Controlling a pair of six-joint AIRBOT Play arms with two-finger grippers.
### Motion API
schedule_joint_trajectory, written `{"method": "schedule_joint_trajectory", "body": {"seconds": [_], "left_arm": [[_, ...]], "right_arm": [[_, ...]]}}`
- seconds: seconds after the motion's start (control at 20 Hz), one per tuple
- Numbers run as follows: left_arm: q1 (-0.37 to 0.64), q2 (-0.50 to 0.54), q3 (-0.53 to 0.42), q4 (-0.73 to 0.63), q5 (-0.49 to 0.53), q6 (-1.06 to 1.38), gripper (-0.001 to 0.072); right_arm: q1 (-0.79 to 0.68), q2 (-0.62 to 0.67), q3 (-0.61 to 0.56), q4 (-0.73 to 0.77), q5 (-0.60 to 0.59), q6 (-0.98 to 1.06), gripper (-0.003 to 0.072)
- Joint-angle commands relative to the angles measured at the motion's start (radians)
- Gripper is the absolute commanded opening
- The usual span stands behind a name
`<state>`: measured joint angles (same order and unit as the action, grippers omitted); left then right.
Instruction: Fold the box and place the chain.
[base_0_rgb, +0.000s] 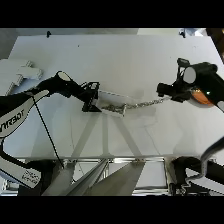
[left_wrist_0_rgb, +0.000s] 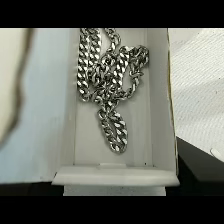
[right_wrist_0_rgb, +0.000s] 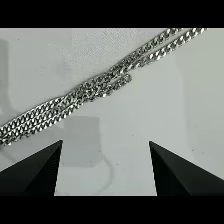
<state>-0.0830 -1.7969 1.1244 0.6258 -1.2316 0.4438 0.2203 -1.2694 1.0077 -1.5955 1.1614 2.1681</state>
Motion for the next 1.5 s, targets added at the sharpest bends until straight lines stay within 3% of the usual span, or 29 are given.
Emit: {"method": "schedule_joint_trajectory", "body": {"seconds": [0.0,0.45,0.65,0.7,0.95,1.0,1.05,1.1,1.15,1.25,1.45], "left_arm": [[0.000,0.001,0.001,0.000,0.000,0.000,0.0394],[0.000,0.001,0.001,0.000,0.000,0.000,0.0394],[0.000,0.001,0.001,0.000,0.000,0.000,0.0394],[0.000,0.001,0.001,0.000,0.000,0.000,0.0394],[0.000,0.001,0.001,0.000,0.000,0.000,0.0394],[0.000,0.001,0.001,0.000,0.000,0.000,0.0394],[0.000,0.001,0.001,0.000,0.000,0.000,0.0394],[0.000,0.001,0.001,0.000,0.000,0.000,0.0394],[0.000,0.001,0.001,0.000,0.000,0.000,0.0394],[0.000,0.001,0.001,0.000,0.000,0.000,0.0394],[0.000,0.001,0.001,0.000,0.000,0.000,0.0394]], "right_arm": [[0.048,-0.044,-0.018,-0.006,-0.076,0.244,0.0619],[0.121,-0.171,-0.018,-0.075,-0.135,0.551,0.0616],[0.121,-0.186,-0.018,-0.181,-0.125,0.609,0.0608],[0.121,-0.193,-0.018,-0.191,-0.126,0.633,0.0566],[0.121,-0.245,-0.018,-0.202,-0.130,0.656,0.0555],[0.121,-0.251,-0.018,-0.203,-0.130,0.656,0.0477],[0.121,-0.254,-0.018,-0.203,-0.131,0.656,0.0341],[0.121,-0.254,-0.018,-0.205,-0.130,0.656,0.0254],[0.121,-0.254,-0.018,-0.207,-0.130,0.655,0.0223],[0.121,-0.251,-0.017,-0.205,-0.122,0.655,0.0015],[0.121,-0.219,-0.015,-0.211,-0.099,0.596,0.0015]]}}
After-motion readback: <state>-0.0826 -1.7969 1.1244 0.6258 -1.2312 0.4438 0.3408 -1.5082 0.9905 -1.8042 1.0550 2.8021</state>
